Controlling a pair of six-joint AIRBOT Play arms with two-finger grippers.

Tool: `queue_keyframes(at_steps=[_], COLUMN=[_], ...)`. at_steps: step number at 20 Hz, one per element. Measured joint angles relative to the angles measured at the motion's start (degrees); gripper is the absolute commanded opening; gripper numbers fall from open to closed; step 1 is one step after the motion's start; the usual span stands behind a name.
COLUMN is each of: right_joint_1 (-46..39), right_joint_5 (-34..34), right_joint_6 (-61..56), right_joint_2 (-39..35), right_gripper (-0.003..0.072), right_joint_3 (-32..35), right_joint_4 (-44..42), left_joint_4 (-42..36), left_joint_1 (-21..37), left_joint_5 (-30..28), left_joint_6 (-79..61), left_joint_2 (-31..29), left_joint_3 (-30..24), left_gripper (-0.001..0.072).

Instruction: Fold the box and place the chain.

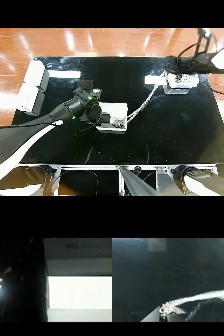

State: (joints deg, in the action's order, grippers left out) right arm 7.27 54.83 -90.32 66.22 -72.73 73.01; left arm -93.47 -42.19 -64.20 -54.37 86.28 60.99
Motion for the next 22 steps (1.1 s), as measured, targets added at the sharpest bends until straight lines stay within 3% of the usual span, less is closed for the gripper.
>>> queue_keyframes(at_steps=[4,7,15,22], right_joint_1=[7.8,14.0,26.8,33.0], right_joint_5=[0.6,0.7,-2.3,-3.1], right_joint_6=[1.0,1.2,1.3,1.2], right_joint_2=[-10.2,-13.4,-15.2,-13.6], right_gripper=[0.0019,0.0019,0.0020,0.0019], right_joint_3=[-2.2,-5.2,-13.4,-14.4], right_joint_4=[-1.6,-2.4,-3.9,-6.0], left_joint_4=[0.0,-0.1,-0.2,-0.2], left_joint_1=[0.0,0.0,0.0,0.0], left_joint_5=[-0.1,-0.1,-0.6,-0.8], left_joint_6=[0.0,0.0,0.0,0.0], left_joint_2=[0.0,0.0,0.0,0.0], left_joint_3=[0.0,0.0,0.0,0.0], left_gripper=[0.0023,0.0023,0.0023,0.0023])
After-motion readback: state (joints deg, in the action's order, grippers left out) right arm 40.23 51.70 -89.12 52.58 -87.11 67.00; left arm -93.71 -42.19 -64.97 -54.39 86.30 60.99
